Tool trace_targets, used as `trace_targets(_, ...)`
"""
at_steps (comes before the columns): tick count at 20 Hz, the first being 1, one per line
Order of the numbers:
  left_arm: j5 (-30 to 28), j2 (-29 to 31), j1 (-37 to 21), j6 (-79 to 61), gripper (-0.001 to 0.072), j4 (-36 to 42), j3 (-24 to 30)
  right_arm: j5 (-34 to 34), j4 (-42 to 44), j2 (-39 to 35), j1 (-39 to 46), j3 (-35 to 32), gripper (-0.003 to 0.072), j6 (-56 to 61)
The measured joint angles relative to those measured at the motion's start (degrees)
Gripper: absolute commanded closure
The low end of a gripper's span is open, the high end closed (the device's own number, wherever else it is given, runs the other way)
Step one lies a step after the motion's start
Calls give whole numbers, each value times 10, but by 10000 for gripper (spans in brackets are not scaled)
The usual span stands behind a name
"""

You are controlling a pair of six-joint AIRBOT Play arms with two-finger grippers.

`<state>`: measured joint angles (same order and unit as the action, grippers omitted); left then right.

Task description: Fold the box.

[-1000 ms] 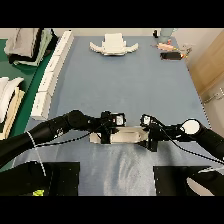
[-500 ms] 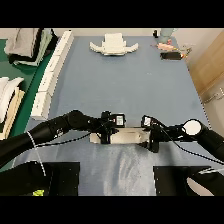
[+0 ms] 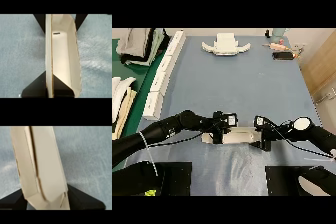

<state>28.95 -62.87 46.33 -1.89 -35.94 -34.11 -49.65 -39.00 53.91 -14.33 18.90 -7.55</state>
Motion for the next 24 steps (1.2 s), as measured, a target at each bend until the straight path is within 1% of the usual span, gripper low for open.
trace_targets(6,0,0,0,0,696,0,0,0,37,33,9,2,-14,-73)
trace_targets(7,0,0,0,0,696,0,0,-2,41,34,10,2,43,-80)
trace_targets(9,0,0,0,0,696,0,0,-3,48,37,11,3,63,-89)
trace_targets(10,1,0,0,0,696,0,0,-3,50,37,11,3,106,-91)
trace_targets(11,1,0,0,0,696,0,0,-2,51,38,11,3,123,-94)
trace_targets(12,1,0,0,0,696,0,0,-1,51,38,12,3,123,-95)
trace_targets(13,1,0,0,0,696,0,0,-1,51,38,12,3,155,-97)
trace_targets(14,1,0,0,0,696,0,0,-1,50,38,12,3,204,-97)
trace_targets(17,2,0,0,0,696,0,0,0,46,39,12,3,200,-99)
trace_targets(18,2,0,0,0,696,0,0,1,45,39,12,3,171,-99)
trace_targets(19,1,0,0,0,696,0,0,2,44,39,11,3,160,-99)
trace_targets(24,1,0,0,0,696,0,0,15,40,38,11,3,160,-100)
